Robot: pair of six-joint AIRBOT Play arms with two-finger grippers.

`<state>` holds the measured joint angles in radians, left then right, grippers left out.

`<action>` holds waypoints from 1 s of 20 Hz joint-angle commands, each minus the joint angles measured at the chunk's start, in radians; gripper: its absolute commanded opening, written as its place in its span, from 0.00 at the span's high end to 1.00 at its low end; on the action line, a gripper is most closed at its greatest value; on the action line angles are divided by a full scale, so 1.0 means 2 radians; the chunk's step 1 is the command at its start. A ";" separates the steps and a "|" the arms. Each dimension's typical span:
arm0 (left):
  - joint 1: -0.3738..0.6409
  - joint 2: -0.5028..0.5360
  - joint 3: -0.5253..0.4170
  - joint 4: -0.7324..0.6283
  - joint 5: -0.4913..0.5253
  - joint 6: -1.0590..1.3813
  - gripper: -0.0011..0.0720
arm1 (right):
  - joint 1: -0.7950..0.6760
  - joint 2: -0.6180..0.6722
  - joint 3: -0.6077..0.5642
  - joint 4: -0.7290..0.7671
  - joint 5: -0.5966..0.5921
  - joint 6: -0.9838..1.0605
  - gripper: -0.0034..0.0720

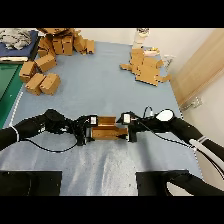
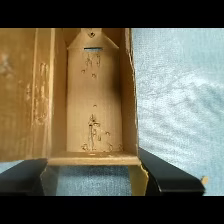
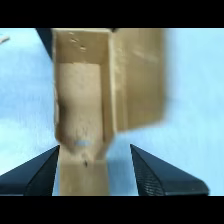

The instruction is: Fold the box.

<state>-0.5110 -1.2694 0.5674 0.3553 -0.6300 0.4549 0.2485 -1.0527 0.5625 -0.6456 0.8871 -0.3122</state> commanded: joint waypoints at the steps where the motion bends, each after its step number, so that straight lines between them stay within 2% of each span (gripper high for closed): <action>1: 0.000 0.000 0.000 0.000 0.000 0.000 0.33 | -0.035 0.043 0.000 -0.046 0.043 0.165 0.00; 3: 0.000 0.000 0.000 0.000 0.000 0.000 0.33 | -0.040 0.067 0.000 -0.042 0.048 0.311 0.03; 4: 0.000 0.000 0.000 0.000 0.000 0.000 0.33 | -0.040 0.076 0.000 -0.033 0.053 0.372 0.21; 6: 0.000 0.000 0.000 0.000 0.000 0.000 0.33 | -0.040 0.091 0.000 -0.007 0.088 0.501 0.77; 7: 0.000 0.000 0.000 0.000 0.000 0.000 0.33 | -0.040 0.096 0.000 0.004 0.095 0.551 0.95; 9: 0.000 0.000 0.000 0.000 0.000 0.000 0.33 | -0.040 0.100 0.000 0.055 0.080 0.611 0.95; 12: 0.000 0.000 0.000 0.000 0.000 0.000 0.33 | -0.038 0.100 0.000 0.159 0.056 0.627 0.95; 17: 0.000 0.000 0.000 0.000 0.000 0.000 0.33 | -0.026 0.099 -0.001 0.166 0.023 0.712 0.95; 20: 0.000 0.000 0.000 0.000 0.000 0.000 0.33 | -0.014 0.073 0.000 0.163 0.015 0.753 0.95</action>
<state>-0.5110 -1.2694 0.5674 0.3553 -0.6304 0.4549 0.2008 -0.8749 0.5621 -0.3355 0.9443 1.0927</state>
